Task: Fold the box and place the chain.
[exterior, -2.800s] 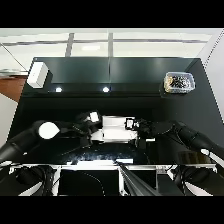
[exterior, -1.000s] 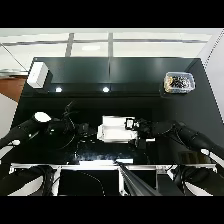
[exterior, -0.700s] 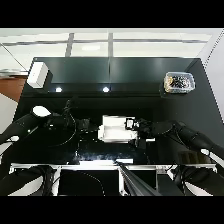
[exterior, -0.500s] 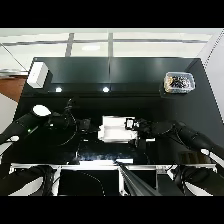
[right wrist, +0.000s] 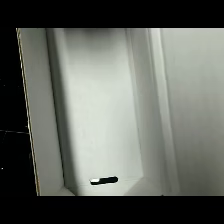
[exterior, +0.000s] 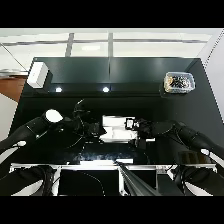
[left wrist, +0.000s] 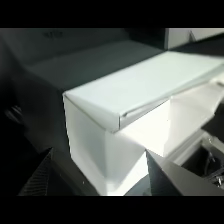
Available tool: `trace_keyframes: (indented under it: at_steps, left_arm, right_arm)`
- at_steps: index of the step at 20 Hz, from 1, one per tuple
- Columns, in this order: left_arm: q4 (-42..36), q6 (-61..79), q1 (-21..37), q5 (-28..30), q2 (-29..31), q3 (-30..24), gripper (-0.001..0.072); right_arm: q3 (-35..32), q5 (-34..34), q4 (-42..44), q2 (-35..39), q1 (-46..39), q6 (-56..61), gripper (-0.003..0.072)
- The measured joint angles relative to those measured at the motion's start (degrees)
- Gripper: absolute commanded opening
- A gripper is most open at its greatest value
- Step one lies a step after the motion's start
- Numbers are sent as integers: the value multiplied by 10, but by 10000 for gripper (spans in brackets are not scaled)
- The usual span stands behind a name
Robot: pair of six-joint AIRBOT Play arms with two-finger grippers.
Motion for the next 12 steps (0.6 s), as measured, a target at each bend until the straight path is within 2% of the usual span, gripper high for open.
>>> trace_keyframes:
  at_steps: [3, 6, 12]
  left_arm:
    - [11, -28, -19, 29, 0, 0, 702]
    - [59, -82, -45, 50, 0, 9, 702]
    - [261, -288, -128, 62, 0, 65, 700]
  right_arm:
    - [0, 0, 0, 0, 0, 0, 542]
    - [0, 0, 0, 0, 0, 0, 542]
    - [0, 0, 0, 0, 0, 0, 542]
